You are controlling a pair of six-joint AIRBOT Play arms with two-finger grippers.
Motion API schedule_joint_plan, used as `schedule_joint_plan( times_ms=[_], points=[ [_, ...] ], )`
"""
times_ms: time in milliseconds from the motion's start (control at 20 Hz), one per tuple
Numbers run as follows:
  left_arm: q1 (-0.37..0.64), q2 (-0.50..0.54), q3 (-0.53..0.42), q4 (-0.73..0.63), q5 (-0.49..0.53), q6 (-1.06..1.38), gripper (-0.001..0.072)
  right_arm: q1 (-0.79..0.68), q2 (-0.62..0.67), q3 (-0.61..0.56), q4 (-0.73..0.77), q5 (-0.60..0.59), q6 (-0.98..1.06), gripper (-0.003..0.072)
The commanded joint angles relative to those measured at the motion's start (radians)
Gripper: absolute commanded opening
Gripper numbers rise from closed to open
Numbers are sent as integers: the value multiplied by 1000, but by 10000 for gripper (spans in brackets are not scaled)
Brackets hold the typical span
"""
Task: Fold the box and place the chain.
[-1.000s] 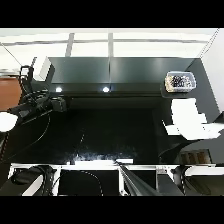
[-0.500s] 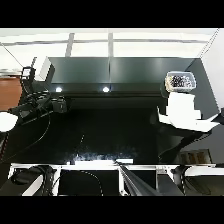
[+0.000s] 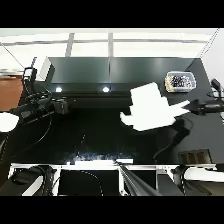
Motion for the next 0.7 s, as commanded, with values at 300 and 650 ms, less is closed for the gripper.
schedule_joint_plan(
  times_ms=[300,650],
  points=[
    [-151,-126,0,-27,9,-4,708,584,499,-567,372,-695,-224,9],
    [-112,-418,3,-360,-85,98,708,803,500,-588,371,-762,-217,10]
  ],
)
